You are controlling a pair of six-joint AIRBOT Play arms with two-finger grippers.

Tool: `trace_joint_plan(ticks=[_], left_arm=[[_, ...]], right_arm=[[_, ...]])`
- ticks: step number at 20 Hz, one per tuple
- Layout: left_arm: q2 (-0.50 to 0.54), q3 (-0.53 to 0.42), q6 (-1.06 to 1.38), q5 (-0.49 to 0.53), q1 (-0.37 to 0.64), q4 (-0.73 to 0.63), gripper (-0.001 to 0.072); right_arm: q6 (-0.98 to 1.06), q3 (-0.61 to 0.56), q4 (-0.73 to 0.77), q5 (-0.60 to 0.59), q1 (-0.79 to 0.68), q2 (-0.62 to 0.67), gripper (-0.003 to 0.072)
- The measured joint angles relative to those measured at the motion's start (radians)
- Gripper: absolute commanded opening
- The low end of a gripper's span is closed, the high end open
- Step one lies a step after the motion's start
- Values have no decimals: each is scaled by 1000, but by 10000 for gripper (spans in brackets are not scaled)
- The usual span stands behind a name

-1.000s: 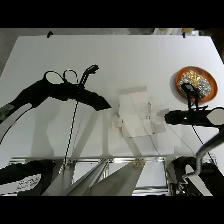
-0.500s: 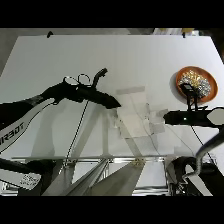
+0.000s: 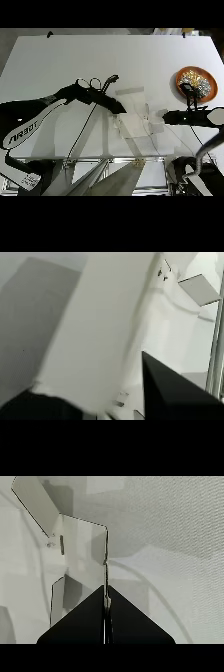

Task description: Fold the box and place the chain.

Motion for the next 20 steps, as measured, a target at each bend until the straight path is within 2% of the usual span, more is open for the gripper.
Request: trace_joint_plan(ticks=[2,3,4,6,8,9,12,15,20], left_arm=[[1,1,1,-1,1,27,126],[5,2,3,-2,2,45,123],[10,2,8,-1,4,55,62],[26,3,37,-2,6,72,5],[44,5,81,3,7,83,4],[54,6,107,10,7,89,4],[78,7,181,27,1,94,3],[111,8,261,26,-14,100,-1],[233,2,303,20,-55,222,-5]], right_arm=[[0,0,0,0,0,0,11],[0,0,1,0,0,0,11],[0,0,1,0,0,0,11],[0,0,5,0,0,0,12],[-1,0,5,1,0,0,14],[-1,0,10,4,0,0,44],[-31,0,52,16,0,0,212],[-93,14,130,28,0,0,304],[-140,135,169,123,0,27,306]])
